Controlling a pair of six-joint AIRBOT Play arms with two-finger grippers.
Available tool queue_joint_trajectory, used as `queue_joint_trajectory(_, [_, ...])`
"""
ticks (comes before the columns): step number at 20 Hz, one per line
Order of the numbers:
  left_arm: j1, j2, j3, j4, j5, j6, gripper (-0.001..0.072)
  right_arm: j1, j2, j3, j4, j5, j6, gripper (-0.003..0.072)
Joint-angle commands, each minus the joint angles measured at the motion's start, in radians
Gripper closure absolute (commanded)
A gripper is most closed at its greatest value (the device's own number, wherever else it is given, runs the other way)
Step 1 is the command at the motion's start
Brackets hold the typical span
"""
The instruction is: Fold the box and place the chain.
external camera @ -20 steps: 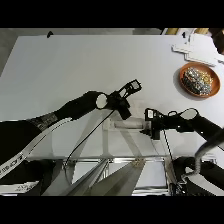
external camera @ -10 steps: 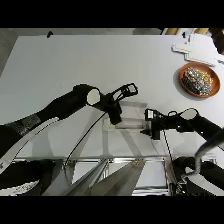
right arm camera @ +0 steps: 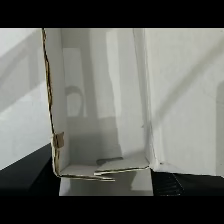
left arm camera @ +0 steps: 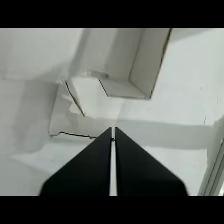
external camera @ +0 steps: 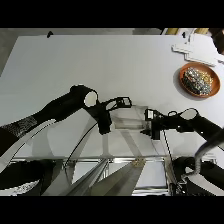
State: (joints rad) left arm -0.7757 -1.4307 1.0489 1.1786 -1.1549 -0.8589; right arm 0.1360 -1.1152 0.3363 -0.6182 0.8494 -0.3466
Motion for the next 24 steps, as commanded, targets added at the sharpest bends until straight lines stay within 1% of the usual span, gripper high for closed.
queue_joint_trajectory(1, [0.02, 0.001, -0.039, 0.032, -0.021, 0.083, 0.0412, 0.0, 0.0, 0.0, 0.001, 0.0, 0.001, 0.0287])
queue_joint_trajectory(3, [0.029, 0.001, -0.094, 0.034, 0.053, 0.225, 0.0355, 0.0, 0.0, 0.0, 0.001, 0.0, 0.001, 0.0287])
queue_joint_trajectory(5, [0.029, 0.001, -0.127, 0.026, 0.12, 0.341, 0.0356, 0.0, 0.0, 0.0, 0.001, 0.0, 0.001, 0.0287])
queue_joint_trajectory(7, [0.028, 0.001, -0.129, -0.013, 0.17, 0.366, 0.0359, 0.0, 0.0, 0.0, 0.001, 0.0, 0.001, 0.0287])
queue_joint_trajectory(10, [0.027, 0.001, -0.129, -0.084, 0.272, 0.399, 0.0362, 0.0, 0.0, 0.0, 0.001, 0.0, 0.001, 0.0287])
queue_joint_trajectory(12, [0.026, 0.001, -0.129, -0.157, 0.284, 0.524, 0.0373, 0.0, 0.0, 0.0, 0.001, 0.0, 0.001, 0.0287])
queue_joint_trajectory(14, [0.025, 0.0, -0.129, -0.22, 0.278, 0.6, 0.0461, 0.0, 0.0, 0.0, 0.001, 0.0, 0.001, 0.0287])
queue_joint_trajectory(18, [0.024, 0.0, -0.129, -0.228, 0.272, 0.607, 0.0463, 0.0, 0.0, 0.0, 0.001, 0.0, 0.001, 0.0287])
queue_joint_trajectory(19, [0.024, 0.0, -0.129, -0.228, 0.272, 0.607, 0.0474, 0.0, 0.0, 0.0, 0.001, 0.0, 0.001, 0.0287])
queue_joint_trajectory(20, [0.022, 0.0, -0.129, -0.229, 0.272, 0.607, 0.0549, 0.0, 0.0, 0.0, 0.001, 0.0, 0.001, 0.0287])
queue_joint_trajectory(21, [0.02, 0.0, -0.129, -0.229, 0.273, 0.608, 0.0575, 0.0, 0.0, 0.0, 0.001, 0.0, 0.001, 0.0287])
queue_joint_trajectory(24, [0.008, -0.011, -0.129, -0.269, 0.295, 0.609, 0.0575, 0.0, 0.0, 0.0, 0.001, 0.0, 0.001, 0.0287])
